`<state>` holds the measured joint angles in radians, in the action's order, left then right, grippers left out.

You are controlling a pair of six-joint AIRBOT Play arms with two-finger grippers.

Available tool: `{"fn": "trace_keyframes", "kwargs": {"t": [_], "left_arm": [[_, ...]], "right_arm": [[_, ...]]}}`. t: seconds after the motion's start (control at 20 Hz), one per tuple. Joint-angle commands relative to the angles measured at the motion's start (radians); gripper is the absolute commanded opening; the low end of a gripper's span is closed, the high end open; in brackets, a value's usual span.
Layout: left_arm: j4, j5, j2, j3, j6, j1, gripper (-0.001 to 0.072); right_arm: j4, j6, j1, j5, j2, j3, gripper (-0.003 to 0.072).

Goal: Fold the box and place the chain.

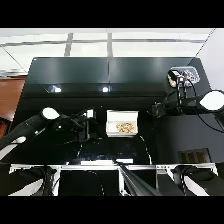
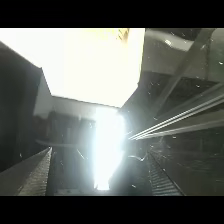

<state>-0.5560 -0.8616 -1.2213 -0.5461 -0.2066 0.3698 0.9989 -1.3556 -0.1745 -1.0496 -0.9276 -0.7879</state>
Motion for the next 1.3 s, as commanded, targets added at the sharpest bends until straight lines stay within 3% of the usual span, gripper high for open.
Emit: {"fn": "trace_keyframes", "kwargs": {"t": [0.0, 1.25], "left_arm": [[0.021, -0.006, -0.087, -0.068, -0.083, 0.022, 0.0720], [-0.006, 0.013, -0.180, -0.171, 0.012, 0.133, 0.0718]], "right_arm": [[0.000, -0.003, 0.000, -0.001, 0.000, 0.000, 0.0382], [-0.003, -0.003, 0.000, 0.030, -0.001, 0.000, 0.0382]]}}
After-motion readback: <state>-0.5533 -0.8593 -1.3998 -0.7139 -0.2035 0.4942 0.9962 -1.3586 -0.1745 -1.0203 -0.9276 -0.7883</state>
